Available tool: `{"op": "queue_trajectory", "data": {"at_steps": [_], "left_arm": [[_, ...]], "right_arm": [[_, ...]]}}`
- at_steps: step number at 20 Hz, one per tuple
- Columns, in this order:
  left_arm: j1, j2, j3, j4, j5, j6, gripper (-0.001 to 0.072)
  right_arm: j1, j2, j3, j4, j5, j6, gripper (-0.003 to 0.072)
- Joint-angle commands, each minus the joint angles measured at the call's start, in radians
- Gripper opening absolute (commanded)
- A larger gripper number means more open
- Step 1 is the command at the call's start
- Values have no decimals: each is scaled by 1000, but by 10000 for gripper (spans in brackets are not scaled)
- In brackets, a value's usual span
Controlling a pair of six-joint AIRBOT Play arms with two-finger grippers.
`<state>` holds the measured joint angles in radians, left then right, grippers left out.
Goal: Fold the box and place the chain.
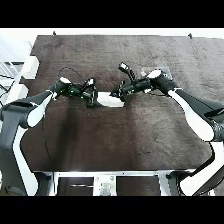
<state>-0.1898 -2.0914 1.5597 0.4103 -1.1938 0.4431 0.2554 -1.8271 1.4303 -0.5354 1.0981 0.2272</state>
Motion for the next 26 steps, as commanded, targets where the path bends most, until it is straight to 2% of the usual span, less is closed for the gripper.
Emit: {"op": "queue_trajectory", "data": {"at_steps": [1,3,6,9,13,15,20,23,26], "left_arm": [[0,0,1,0,0,0,624],[1,0,1,0,0,0,624],[0,0,1,0,0,0,624],[1,0,1,0,1,0,624],[1,0,1,0,0,0,624],[1,0,1,0,1,0,624],[0,0,1,0,0,0,624],[0,0,1,-1,7,2,624],[1,0,1,-1,-11,-1,623]], "right_arm": [[24,-43,-4,-167,-29,147,7],[49,-51,-4,-243,-35,185,7],[44,-22,14,-172,-30,183,7],[27,109,14,-47,-31,154,6],[12,354,-25,-26,-54,222,5],[-2,508,-142,-34,-161,268,5],[-80,883,-602,-37,-476,315,6],[-116,1009,-830,-37,-579,315,7],[-122,1064,-978,-37,-662,314,7]]}}
